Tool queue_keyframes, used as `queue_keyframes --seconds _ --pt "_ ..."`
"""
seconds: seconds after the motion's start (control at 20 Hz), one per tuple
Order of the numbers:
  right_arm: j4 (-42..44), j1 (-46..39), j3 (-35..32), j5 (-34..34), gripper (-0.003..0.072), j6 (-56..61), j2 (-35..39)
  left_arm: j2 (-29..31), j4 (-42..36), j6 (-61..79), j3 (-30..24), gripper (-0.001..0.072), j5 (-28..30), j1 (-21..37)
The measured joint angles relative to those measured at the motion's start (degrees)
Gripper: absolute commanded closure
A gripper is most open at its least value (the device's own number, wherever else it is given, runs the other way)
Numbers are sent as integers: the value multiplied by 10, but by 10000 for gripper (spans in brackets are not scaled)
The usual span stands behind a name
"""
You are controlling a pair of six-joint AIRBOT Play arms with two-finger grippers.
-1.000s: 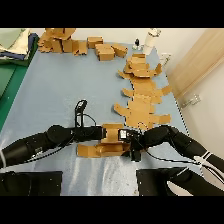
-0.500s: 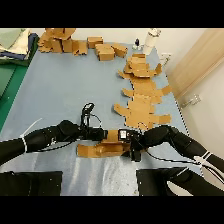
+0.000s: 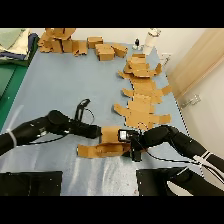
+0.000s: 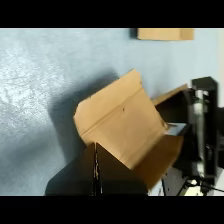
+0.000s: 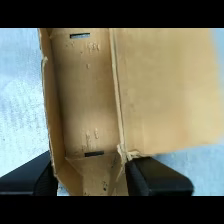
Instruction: Fold the box.
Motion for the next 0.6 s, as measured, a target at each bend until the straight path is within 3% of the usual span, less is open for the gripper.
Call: queue_keyframes --seconds 0.3,0.6 --pt "-2 0 0 0 180 0 0 110 22 28 -11 699 -68 64" --pt "-3 0 0 0 180 0 0 219 58 146 -99 693 -110 75"
